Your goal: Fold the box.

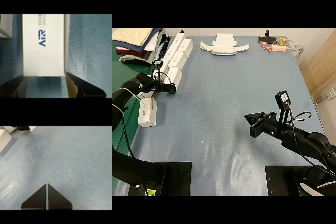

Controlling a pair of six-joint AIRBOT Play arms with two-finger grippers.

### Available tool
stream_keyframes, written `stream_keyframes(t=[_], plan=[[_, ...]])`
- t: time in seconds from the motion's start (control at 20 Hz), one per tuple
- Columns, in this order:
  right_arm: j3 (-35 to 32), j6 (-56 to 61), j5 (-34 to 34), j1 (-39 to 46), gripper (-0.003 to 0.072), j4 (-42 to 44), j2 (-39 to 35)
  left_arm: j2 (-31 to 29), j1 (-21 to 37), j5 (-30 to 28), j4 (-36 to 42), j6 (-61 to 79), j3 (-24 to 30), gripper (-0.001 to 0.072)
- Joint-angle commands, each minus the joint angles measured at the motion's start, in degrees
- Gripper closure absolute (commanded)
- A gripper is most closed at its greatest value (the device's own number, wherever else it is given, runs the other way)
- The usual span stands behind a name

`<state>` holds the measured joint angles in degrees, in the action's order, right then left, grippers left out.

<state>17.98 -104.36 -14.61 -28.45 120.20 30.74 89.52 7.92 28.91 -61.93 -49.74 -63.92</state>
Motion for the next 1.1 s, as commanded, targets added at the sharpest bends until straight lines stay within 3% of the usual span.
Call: stream_keyframes(t=[0.0,0.1,0.25,0.3,0.35,0.4,0.55,0.85,1.05], plan=[[0.0,0.0,-1.0,0.0,0.0647,0.0,0.0,-4.4,1.9,11.1,-0.3,-1.2,-0.1,0.0001],[0.0,0.0,-3.0,0.0,0.0647,-1.2,0.0,-8.5,2.9,15.9,-2.1,-1.4,-0.1,0.0002],[0.0,4.5,-6.8,0.0,0.0648,-2.1,0.2,-15.7,3.2,24.3,-11.1,-7.3,-0.1,0.0002],[0.1,7.8,-6.7,0.0,0.0667,-2.2,0.8,-18.1,3.2,27.6,-13.2,-9.5,-0.1,0.0055],[0.3,9.9,-6.8,0.3,0.0676,-2.4,1.8,-20.1,3.2,30.5,-13.5,-11.1,-0.1,0.0335],[1.2,10.5,-7.0,0.8,0.0683,-2.8,3.7,-21.9,3.1,33.3,-13.0,-11.4,-0.1,0.0670],[8.6,10.5,-10.3,3.3,0.0683,-3.3,12.6,-25.9,1.0,37.3,-7.0,-11.2,-0.1,0.0696],[35.1,10.6,-30.5,4.2,0.0683,-4.7,37.1,-28.0,-13.1,38.2,-3.4,-13.8,0.6,0.0696],[42.8,13.0,-34.9,4.1,0.0683,-4.2,46.4,-28.0,-21.3,37.3,-3.4,-17.6,3.1,0.0696]])
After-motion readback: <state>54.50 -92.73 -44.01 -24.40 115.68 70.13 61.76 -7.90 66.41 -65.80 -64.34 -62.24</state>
